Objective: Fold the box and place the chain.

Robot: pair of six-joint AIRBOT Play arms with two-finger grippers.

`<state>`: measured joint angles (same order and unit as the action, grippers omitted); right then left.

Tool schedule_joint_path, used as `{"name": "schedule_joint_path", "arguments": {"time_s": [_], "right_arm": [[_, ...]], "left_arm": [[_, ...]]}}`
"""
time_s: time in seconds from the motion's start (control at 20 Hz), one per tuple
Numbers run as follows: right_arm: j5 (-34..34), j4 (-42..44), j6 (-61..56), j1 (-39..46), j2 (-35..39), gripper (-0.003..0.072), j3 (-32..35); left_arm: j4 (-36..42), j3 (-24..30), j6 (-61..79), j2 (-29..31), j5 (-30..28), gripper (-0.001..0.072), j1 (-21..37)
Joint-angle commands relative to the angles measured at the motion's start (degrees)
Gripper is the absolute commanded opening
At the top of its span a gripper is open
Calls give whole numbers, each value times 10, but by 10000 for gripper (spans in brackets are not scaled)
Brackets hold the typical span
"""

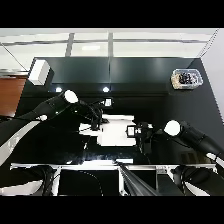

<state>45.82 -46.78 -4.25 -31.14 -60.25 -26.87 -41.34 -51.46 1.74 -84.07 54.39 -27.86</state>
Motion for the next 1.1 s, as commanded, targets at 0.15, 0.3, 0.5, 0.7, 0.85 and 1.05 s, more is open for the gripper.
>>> {"name": "schedule_joint_path", "arguments": {"time_s": [0.15,0.3,0.5,0.7,0.85,1.05], "right_arm": [[-35,37,2,-23,0,643,1],[-37,49,-40,-21,0,642,-18],[-27,47,-60,3,0,643,-35],[-28,47,-58,37,0,643,-42],[-27,47,-48,55,0,643,-50],[-52,47,-36,58,0,643,-62]], "left_arm": [[0,0,-2,0,0,27,0],[0,0,-20,0,0,26,0],[0,0,-20,0,1,26,0],[1,0,-20,0,1,26,0],[1,0,-20,0,1,26,0],[3,0,-20,0,9,26,0]]}}
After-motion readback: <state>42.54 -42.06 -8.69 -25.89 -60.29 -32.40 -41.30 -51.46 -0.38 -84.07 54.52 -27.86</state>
